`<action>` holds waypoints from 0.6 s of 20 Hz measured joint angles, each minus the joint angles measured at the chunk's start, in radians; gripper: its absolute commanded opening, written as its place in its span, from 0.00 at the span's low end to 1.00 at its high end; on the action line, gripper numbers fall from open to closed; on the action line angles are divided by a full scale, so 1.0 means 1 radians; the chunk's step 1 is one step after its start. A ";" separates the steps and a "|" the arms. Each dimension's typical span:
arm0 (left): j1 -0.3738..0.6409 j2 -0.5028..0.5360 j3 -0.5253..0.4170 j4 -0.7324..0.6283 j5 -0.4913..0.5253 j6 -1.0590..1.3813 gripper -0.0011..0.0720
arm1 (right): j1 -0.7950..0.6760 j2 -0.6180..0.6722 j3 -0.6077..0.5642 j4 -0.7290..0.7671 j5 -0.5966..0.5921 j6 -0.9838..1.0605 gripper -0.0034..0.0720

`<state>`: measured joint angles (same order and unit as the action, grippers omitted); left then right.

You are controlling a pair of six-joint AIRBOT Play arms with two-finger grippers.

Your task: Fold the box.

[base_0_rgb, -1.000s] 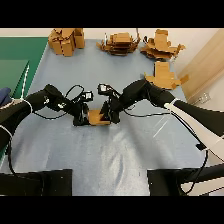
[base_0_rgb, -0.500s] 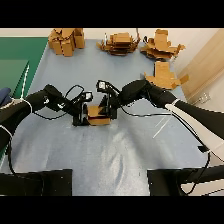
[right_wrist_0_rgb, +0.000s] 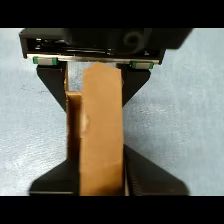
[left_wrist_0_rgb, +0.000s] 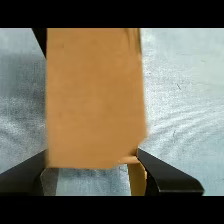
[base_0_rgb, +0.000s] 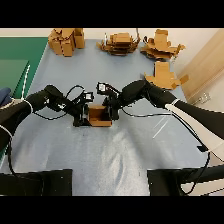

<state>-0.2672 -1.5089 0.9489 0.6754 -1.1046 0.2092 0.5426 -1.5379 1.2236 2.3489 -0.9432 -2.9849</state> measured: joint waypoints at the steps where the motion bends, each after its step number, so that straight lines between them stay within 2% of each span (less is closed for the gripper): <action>1: 0.000 0.000 0.000 0.001 0.008 0.000 0.11 | 0.000 0.003 0.000 0.005 -0.019 0.000 0.73; 9: 0.001 0.000 0.000 0.000 0.005 -0.003 0.11 | -0.001 0.053 0.000 0.043 -0.078 0.016 0.74; 12: 0.001 0.000 0.000 0.000 0.003 -0.002 0.11 | 0.000 0.059 0.000 0.045 -0.087 0.041 0.71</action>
<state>-0.2665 -1.5089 0.9489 0.6758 -1.1011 0.2070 0.5423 -1.4792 1.2236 2.3943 -1.0302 -2.9437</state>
